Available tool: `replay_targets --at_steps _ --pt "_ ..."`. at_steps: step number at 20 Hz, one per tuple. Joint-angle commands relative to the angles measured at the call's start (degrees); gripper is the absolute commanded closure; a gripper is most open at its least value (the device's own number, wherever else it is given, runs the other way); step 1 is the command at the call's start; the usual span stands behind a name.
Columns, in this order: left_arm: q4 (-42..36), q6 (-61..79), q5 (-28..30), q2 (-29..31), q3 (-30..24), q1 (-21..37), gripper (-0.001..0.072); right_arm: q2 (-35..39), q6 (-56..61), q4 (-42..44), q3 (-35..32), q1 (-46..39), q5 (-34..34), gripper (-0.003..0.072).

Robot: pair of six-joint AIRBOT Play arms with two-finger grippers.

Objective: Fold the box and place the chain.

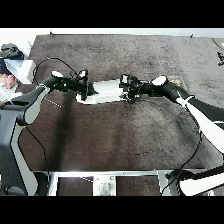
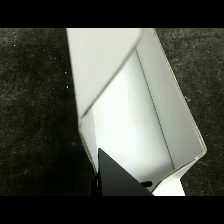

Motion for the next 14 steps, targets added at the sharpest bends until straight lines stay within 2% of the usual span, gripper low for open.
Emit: replay_targets --at_steps 1,10,14 --pt "-0.04 0.02 -0.04 0.00 0.00 0.04 0.0698 -1.53 -0.07 0.04 1.95 -1.20 3.58 0.0101" --pt "-0.04 0.02 -0.09 0.00 0.00 0.04 0.0698 -9.97 0.02 0.07 12.70 -2.45 14.75 0.0100" --pt "-0.04 0.02 -0.04 0.00 0.00 0.04 0.0697 -14.03 0.50 0.50 17.00 -3.72 21.92 0.0100"
